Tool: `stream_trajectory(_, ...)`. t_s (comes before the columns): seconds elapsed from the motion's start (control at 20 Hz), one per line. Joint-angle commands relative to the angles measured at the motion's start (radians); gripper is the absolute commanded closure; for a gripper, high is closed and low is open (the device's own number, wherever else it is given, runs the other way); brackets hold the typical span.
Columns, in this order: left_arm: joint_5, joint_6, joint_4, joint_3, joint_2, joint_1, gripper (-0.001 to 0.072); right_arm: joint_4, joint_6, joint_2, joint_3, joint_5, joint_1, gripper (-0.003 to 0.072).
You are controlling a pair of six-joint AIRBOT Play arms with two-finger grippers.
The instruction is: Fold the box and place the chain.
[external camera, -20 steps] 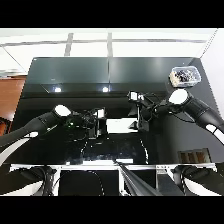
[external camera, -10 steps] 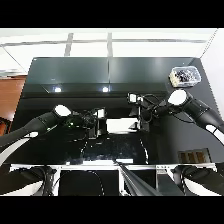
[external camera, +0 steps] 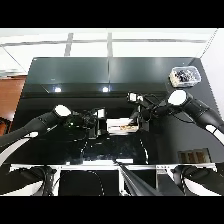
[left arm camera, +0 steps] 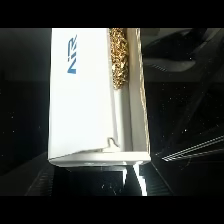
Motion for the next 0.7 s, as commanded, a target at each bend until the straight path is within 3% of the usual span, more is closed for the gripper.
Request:
stream_trajectory(0.0, -0.001, 0.0, 0.0, 0.0, 0.0, 0.0, 0.0294, -0.031, 0.004, -0.001, -0.003, 0.018, 0.001, 0.0405)
stream_trajectory(0.15, -0.001, 0.0, 0.0, 0.0, 0.0, 0.0, 0.0294, -0.063, 0.004, -0.001, -0.005, 0.028, 0.001, 0.0397)
stream_trajectory(0.25, -0.001, 0.0, 0.0, 0.0, 0.0, 0.0, 0.0294, -0.063, 0.009, -0.001, -0.005, 0.025, 0.001, 0.0246)
stream_trajectory(0.65, -0.001, 0.0, 0.0, 0.0, 0.0, 0.0, 0.0294, -0.077, 0.016, 0.0, -0.023, 0.042, 0.001, 0.0246)
